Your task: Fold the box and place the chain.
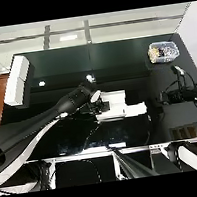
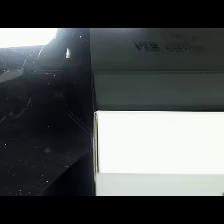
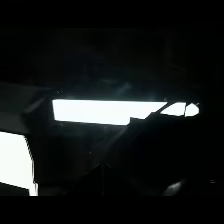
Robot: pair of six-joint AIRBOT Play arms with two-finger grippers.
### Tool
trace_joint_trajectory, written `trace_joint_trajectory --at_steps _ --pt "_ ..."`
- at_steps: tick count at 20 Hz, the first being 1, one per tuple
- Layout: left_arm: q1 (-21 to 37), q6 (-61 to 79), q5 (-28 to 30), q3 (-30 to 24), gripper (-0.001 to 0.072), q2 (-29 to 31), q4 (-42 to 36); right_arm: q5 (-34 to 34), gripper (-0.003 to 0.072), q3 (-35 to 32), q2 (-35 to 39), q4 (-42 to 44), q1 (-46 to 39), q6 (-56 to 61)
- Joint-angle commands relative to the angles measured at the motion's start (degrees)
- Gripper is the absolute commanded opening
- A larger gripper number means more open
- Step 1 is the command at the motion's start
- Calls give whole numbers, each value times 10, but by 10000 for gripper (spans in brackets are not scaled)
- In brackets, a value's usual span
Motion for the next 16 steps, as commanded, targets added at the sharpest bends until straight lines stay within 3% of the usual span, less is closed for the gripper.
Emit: trace_joint_trajectory --at_steps 1,3,6,9,14,15,16 --pt "0 0 4 0 27 0 0 51 10 -35 -53 129 -42 -23" --pt "0 0 5 0 27 0 0 96 10 -35 -103 178 -9 -65" --pt "0 0 5 0 27 0 0 99 10 -35 -149 212 49 -102" --pt "0 0 5 0 27 0 0 86 11 -33 -155 212 83 -126" --pt "0 0 5 0 27 0 1 123 13 4 -155 214 84 -154" --pt "0 0 5 0 27 0 1 127 52 16 -155 215 84 -153" --pt "0 0 5 0 27 0 0 130 318 25 -155 216 84 -153"
